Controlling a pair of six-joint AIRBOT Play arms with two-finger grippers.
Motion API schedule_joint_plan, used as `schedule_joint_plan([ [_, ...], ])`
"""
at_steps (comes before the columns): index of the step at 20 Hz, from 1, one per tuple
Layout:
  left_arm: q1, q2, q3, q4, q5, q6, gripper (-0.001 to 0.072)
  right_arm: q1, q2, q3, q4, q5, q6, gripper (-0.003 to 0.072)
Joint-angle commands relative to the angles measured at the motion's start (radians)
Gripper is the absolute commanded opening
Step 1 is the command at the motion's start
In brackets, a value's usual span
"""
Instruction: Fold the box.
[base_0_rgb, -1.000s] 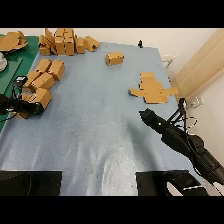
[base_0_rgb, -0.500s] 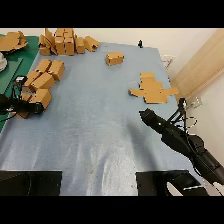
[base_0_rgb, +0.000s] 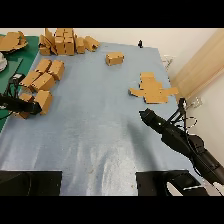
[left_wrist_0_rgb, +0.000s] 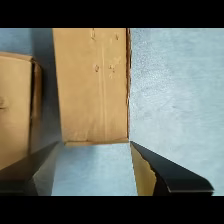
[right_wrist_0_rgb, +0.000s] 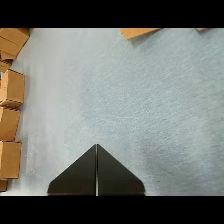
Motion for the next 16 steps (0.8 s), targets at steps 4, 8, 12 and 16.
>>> schedule_joint_plan([
  [4,0.013,0.138,0.123,0.036,-0.171,-0.062,0.0709,0.01,0.001,0.001,0.0,-0.001,-0.003,0.0004],
  [8,-0.103,0.198,0.148,-0.148,-0.234,-0.072,0.001,0.047,-0.009,0.035,0.0,-0.023,-0.1,0.0004],
  [12,-0.38,0.137,0.204,-0.165,-0.168,-0.28,0.0009,0.048,-0.127,0.231,-0.002,-0.211,-0.269,0.0004],
  [16,-0.631,-0.063,0.385,-0.132,-0.163,-0.446,0.0009,0.048,-0.34,0.503,-0.03,-0.464,-0.365,0.0004],
])
